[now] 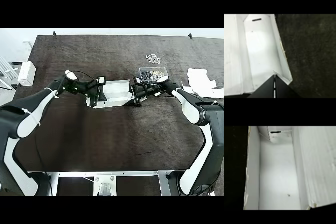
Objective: Fold the box and place the chain.
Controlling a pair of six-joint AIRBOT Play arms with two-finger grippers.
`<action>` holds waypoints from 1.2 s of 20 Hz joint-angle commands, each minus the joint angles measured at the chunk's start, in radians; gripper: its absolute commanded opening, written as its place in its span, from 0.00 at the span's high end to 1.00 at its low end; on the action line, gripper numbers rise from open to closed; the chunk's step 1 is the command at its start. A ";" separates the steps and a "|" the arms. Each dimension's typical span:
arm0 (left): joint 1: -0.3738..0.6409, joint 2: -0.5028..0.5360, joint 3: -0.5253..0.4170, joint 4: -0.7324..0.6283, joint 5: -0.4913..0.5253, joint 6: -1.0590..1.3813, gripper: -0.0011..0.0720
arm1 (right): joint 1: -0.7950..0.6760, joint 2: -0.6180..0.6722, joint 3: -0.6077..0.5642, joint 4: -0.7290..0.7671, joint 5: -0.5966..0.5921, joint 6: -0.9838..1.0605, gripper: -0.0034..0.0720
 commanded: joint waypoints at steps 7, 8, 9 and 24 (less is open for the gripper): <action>0.153 0.173 -0.020 -0.035 -0.284 -0.159 0.97 | 0.000 0.000 0.000 -0.001 0.003 0.000 0.20; 0.171 0.187 -0.045 -0.050 -0.281 -0.212 0.97 | 0.000 0.000 0.000 -0.001 0.003 0.000 0.20; 0.185 0.194 -0.080 -0.080 -0.270 -0.257 0.97 | 0.000 0.000 0.000 -0.001 0.003 0.000 0.20; 0.334 0.235 -0.378 -0.243 0.058 -0.782 0.96 | 0.000 0.000 0.000 -0.001 0.003 0.000 0.20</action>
